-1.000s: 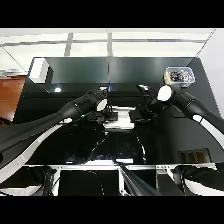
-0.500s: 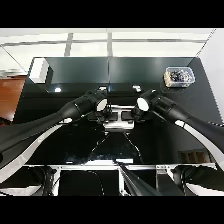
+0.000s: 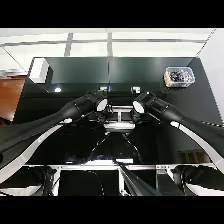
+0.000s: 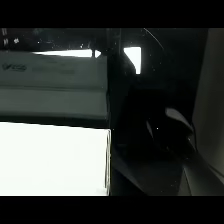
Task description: Fold the box and place the chain.
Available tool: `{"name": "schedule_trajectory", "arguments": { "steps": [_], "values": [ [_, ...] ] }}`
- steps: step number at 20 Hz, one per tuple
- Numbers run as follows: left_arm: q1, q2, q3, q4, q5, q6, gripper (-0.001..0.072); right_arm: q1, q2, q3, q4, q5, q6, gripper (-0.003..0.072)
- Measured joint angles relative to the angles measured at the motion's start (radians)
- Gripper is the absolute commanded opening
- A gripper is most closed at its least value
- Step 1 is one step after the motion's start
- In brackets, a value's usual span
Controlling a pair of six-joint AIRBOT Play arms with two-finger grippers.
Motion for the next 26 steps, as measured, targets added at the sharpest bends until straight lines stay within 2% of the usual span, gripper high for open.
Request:
{"name": "schedule_trajectory", "arguments": {
  "steps": [1, 6, 8, 12, 13, 14, 18, 19, 21, 22, 26],
  "values": [
    [0.000, 0.000, 0.000, 0.002, 0.004, 0.001, 0.0028, 0.001, 0.000, 0.000, 0.000, 0.006, -0.001, 0.0287],
    [0.000, 0.000, 0.000, 0.002, 0.003, 0.001, 0.0028, 0.001, -0.001, 0.000, 0.000, 0.010, 0.003, 0.0285],
    [0.000, 0.000, 0.000, 0.002, 0.002, 0.000, 0.0028, 0.001, -0.001, 0.000, 0.000, -0.002, 0.004, 0.0192],
    [0.000, 0.000, 0.000, 0.002, 0.002, 0.000, 0.0028, 0.001, -0.006, 0.000, 0.001, -0.017, 0.006, 0.0181],
    [0.000, 0.000, 0.000, 0.002, 0.002, 0.000, 0.0028, -0.002, -0.010, 0.000, 0.003, -0.018, 0.006, 0.0050],
    [0.000, 0.000, 0.000, 0.002, -0.001, 0.000, 0.0028, -0.004, -0.015, 0.000, 0.007, -0.016, 0.005, 0.0017],
    [0.000, 0.000, 0.000, 0.002, -0.003, -0.002, 0.0028, -0.009, -0.024, 0.001, 0.033, -0.016, -0.011, 0.0018],
    [0.000, 0.000, 0.000, 0.002, -0.003, -0.001, 0.0028, -0.010, -0.024, 0.002, 0.035, -0.014, -0.013, 0.0035],
    [0.000, 0.000, 0.000, 0.002, 0.002, 0.001, 0.0028, -0.012, -0.018, 0.004, 0.046, -0.008, -0.019, 0.0391],
    [0.000, 0.000, 0.000, 0.002, 0.006, 0.000, 0.0028, -0.014, -0.014, 0.005, 0.051, -0.010, -0.020, 0.0420],
    [0.000, 0.000, 0.000, 0.002, 0.003, 0.000, 0.0028, -0.041, 0.031, 0.023, 0.082, 0.060, -0.080, 0.0419]
  ]
}}
